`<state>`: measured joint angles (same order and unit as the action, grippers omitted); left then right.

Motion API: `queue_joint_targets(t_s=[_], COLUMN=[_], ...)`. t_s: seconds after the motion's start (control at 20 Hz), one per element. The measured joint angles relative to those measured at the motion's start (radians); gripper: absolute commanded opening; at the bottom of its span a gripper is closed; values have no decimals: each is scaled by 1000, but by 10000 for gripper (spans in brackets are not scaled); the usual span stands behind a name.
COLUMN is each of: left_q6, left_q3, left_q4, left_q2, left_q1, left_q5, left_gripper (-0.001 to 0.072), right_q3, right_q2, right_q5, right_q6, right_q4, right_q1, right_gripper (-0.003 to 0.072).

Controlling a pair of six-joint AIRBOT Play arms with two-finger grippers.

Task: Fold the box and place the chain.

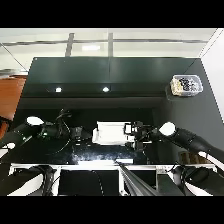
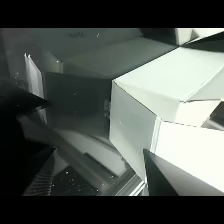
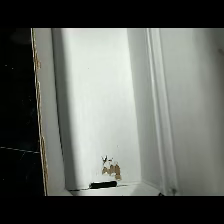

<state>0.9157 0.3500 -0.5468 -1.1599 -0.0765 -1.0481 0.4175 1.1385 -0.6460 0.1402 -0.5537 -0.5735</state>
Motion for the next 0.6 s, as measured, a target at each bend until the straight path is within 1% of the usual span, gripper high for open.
queue_joint_targets(t_s=[0.25,0.4,0.6], left_q6=[23,40,53], left_q3=[38,49,55], left_q4=[-37,-32,-8], left_q2=[3,17,31], left_q1=[-4,-4,-8], left_q5=[-50,-89,-112], left_gripper=[704,704,704], right_q3=[0,0,0], right_q2=[0,0,0], right_q5=[0,0,0], right_q6=[0,0,0], right_q4=[0,0,0], right_q1=[0,0,0], right_gripper=[333,333,333])
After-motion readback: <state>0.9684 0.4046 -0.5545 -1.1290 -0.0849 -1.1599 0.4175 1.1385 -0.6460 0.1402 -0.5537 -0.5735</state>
